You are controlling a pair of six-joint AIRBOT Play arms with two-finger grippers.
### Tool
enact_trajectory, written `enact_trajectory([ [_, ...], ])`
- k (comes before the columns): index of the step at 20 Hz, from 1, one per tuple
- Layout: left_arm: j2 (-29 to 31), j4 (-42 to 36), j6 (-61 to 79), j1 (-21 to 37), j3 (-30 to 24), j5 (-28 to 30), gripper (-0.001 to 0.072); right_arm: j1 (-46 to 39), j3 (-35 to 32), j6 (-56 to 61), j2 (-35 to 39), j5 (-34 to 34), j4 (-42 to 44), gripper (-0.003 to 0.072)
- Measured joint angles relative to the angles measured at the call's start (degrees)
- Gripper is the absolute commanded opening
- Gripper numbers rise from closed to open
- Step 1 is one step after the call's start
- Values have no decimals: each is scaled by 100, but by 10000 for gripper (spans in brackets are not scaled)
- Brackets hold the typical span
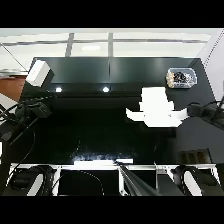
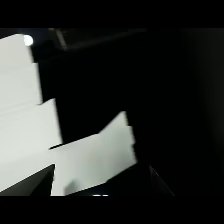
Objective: Fold the box and place the chain.
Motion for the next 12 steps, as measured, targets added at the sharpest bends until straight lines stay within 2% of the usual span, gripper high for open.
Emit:
enact_trajectory([
  [2, -83, -122, 2, -17, 0, -195, 698, -627, 409, -85, -680, 229, 31, 687],
  [3, -149, -160, 0, -22, 0, -361, 699, -922, 675, -343, -1115, 402, 310, 687],
  [6, -409, -229, 2, -37, 0, -857, 699, -1486, 1567, -1333, -2505, 1460, 1432, 582],
  [8, -581, -256, 2, -39, 0, -1071, 698, -1650, 2129, -1770, -3318, 2232, 1928, 582],
  [10, -730, -273, 4, -39, 0, -1174, 698, -1703, 2529, -2037, -3862, 2719, 2227, 582],
  [12, -846, -284, 2, -42, 0, -1244, 698, -1694, 2741, -2238, -4144, 2929, 2389, 470],
])
